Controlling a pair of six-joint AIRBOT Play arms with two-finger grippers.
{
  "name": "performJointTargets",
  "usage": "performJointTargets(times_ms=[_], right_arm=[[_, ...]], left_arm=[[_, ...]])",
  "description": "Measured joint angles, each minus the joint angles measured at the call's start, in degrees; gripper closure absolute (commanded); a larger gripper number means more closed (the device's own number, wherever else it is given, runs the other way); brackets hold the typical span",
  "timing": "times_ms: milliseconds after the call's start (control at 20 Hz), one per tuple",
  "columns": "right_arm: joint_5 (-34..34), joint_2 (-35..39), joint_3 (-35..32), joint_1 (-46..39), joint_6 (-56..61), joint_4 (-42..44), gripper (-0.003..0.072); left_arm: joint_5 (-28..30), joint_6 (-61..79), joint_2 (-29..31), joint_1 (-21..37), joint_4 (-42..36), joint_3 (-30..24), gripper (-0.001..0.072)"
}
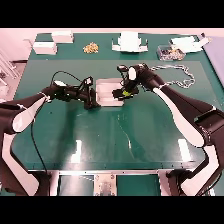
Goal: Fold the box and place the chain.
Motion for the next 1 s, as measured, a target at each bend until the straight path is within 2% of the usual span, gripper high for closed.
performJointTargets(times_ms=[250,300,350,450,600,650,700,750,800,950,1000], right_arm=[[0.0,-0.2,0.0,0.3,0.3,-0.1,0.0503],[0.0,-0.3,0.0,0.4,0.3,-0.2,0.0552],[0.0,-0.3,0.0,0.5,0.4,-0.3,0.0569],[0.0,-0.3,0.0,0.8,0.6,-0.5,0.067],[-0.1,-0.3,0.0,1.2,0.7,-0.5,0.0677],[0.0,-0.3,0.0,1.2,0.6,-0.5,0.0674],[0.2,-0.3,0.0,1.3,0.6,-0.4,0.0626],[0.3,-0.3,0.0,1.3,0.3,-0.3,0.0522],[0.7,-0.2,0.0,1.4,0.1,0.0,0.0465],[0.7,0.8,0.1,1.2,0.6,-0.1,0.044],[0.7,1.4,0.1,1.1,1.0,-0.4,0.0371]], left_arm=[[-0.1,0.0,0.0,0.0,0.0,0.0,0.0177],[-0.1,0.0,0.0,0.0,0.0,0.0,0.0177],[-0.1,0.0,0.0,0.0,0.1,0.0,0.0177],[-0.1,0.0,0.0,0.0,0.0,0.0,0.0176],[-0.4,-0.2,0.0,0.0,0.0,0.0,0.0177],[-0.4,-0.1,0.0,0.0,0.1,0.0,0.0176],[-0.4,-0.1,0.0,0.0,0.1,0.0,0.0176],[-0.3,0.1,0.0,0.0,0.1,0.0,0.0176],[-0.3,0.5,0.0,0.0,0.2,0.0,0.0176],[0.1,0.2,0.0,0.0,0.0,0.0,0.0176],[0.4,0.1,0.0,0.0,-0.2,0.0,0.0176]])
